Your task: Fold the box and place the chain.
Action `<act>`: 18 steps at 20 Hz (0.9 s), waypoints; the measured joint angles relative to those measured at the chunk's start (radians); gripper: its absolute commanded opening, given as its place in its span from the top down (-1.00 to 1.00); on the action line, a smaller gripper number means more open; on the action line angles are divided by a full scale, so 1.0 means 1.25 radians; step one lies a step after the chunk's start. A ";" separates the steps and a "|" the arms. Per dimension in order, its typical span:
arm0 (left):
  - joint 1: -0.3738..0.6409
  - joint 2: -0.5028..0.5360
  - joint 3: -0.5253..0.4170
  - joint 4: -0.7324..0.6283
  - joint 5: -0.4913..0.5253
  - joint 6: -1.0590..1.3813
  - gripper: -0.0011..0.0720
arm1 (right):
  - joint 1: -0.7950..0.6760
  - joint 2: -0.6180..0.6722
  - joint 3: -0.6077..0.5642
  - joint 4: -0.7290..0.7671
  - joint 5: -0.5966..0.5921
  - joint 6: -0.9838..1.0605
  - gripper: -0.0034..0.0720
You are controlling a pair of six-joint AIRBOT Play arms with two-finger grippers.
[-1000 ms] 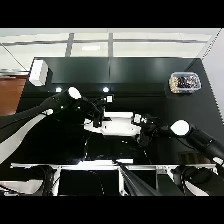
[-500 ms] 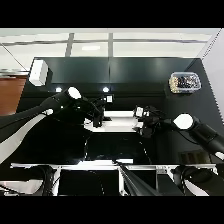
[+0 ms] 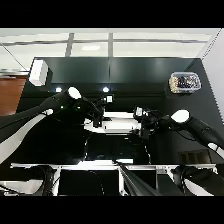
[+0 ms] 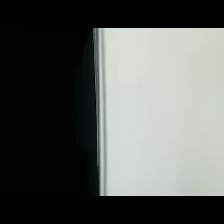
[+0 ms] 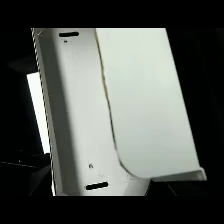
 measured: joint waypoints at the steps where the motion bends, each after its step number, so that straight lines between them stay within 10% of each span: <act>1: 0.000 0.000 0.000 0.000 0.000 0.000 0.90 | 0.000 -0.013 0.000 0.005 0.002 -0.012 -0.96; 18: 0.000 0.000 0.000 0.000 0.001 -0.002 0.90 | 0.000 -0.085 0.000 -0.020 -0.008 -0.070 -0.95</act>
